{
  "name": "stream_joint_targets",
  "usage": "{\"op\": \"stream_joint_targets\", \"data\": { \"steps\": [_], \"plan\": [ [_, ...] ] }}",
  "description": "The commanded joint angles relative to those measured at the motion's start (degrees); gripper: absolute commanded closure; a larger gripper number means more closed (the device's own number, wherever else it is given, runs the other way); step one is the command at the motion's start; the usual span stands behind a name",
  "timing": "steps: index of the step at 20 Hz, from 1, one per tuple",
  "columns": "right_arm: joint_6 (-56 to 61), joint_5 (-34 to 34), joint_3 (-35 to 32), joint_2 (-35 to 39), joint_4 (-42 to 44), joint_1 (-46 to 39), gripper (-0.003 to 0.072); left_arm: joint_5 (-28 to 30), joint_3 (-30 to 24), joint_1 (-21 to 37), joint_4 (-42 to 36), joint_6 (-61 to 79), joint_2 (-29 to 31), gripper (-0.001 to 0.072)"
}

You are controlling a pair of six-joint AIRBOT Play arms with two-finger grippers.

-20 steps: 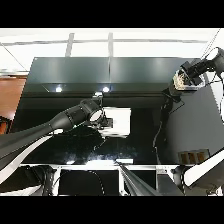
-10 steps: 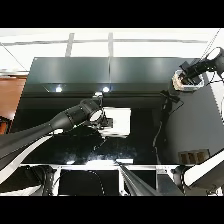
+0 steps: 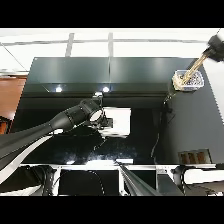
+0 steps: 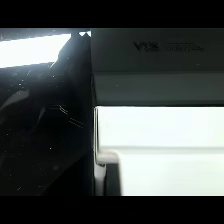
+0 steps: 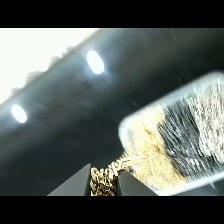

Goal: Fold the box and place the chain.

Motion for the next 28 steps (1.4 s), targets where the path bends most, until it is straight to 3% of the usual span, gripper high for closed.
{"op": "stream_joint_targets", "data": {
  "steps": [1, 6, 13, 20, 28],
  "plan": [
    [-4.4, -0.4, 3.9, 6.7, 6.8, -2.4, 0.068, 0.0, 0.0, 0.0, 0.0, 0.0, 0.0, 0.0681],
    [-4.9, 2.8, 15.7, 8.7, 11.1, -2.5, 0.0681, 0.0, 0.0, 0.0, 0.0, 0.0, 0.0, 0.068],
    [-8.5, 7.6, 15.6, 13.1, 18.2, -2.6, 0.068, 0.0, 0.0, 0.0, 0.0, 0.0, 0.0, 0.068],
    [-12.3, 10.0, 7.0, 20.5, 26.0, -2.3, 0.068, 0.0, 0.0, 0.0, 0.0, 0.0, 0.0, 0.068],
    [-13.5, 13.5, 0.2, 28.9, 20.3, 10.4, 0.0681, 0.0, 0.0, 0.0, 0.0, 0.0, 0.0, 0.068]
  ]
}}
